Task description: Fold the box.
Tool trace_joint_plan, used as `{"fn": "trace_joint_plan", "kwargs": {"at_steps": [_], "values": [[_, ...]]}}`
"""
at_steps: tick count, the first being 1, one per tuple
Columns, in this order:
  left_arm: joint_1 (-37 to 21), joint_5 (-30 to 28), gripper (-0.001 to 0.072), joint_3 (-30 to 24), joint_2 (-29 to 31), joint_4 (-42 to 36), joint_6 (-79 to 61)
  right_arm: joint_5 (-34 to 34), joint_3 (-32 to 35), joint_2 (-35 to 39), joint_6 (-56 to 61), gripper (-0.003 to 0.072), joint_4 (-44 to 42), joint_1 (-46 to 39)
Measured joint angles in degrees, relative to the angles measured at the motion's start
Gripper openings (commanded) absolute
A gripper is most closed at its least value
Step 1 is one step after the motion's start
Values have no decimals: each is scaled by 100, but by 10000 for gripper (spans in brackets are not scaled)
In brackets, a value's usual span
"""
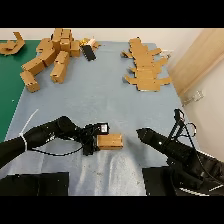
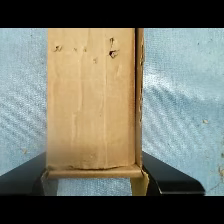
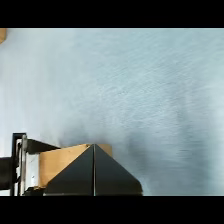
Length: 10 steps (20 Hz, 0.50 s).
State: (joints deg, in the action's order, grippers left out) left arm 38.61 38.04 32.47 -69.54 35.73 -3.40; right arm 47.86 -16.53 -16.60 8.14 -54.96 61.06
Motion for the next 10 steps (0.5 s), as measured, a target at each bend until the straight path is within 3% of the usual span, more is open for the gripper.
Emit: {"fn": "trace_joint_plan", "kwargs": {"at_steps": [10], "values": [[0, -70, 352, 0, 0, 0, -2, 424, 0, 120, 46, 3, -269, 0]]}}
